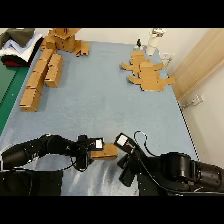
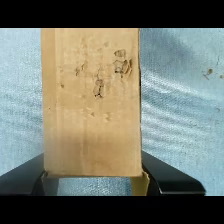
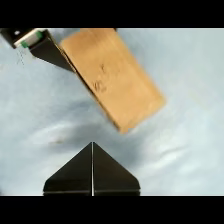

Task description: Fold the box.

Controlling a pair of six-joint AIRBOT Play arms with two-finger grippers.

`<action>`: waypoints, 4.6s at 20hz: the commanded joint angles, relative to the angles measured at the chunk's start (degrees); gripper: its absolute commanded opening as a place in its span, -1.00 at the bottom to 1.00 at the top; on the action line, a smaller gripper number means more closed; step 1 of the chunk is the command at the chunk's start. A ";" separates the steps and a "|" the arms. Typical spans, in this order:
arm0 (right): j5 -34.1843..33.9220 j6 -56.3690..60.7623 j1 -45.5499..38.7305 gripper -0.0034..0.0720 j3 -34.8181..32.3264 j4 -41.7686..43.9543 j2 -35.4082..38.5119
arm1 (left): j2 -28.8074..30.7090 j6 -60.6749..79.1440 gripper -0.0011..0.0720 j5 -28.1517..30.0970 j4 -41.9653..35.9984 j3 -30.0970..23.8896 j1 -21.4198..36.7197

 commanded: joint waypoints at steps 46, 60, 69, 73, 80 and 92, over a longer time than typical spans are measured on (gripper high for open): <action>-42.14 47.39 -13.35 -0.90 5.51 -14.64 16.92 | 0.04 0.02 0.42 3.26 0.02 -0.04 0.00; -32.96 49.46 -13.35 -0.90 5.49 -20.17 7.08 | 6.75 -37.90 0.41 2.89 6.47 5.01 10.54; -19.47 42.56 -13.35 -0.90 5.49 -20.94 -4.72 | 3.30 -61.59 0.41 -1.55 30.75 10.71 51.56; -15.56 40.65 -13.35 -0.90 5.49 -21.18 -7.34 | -6.25 -61.66 0.41 0.79 30.01 16.11 53.55; -12.94 40.35 -14.21 -0.90 5.53 -23.30 -7.61 | -22.18 -61.61 0.42 3.50 25.75 30.97 51.30; -12.83 40.37 -14.21 -0.90 5.53 -23.93 -7.61 | -37.88 -61.44 0.41 3.91 26.03 47.41 50.73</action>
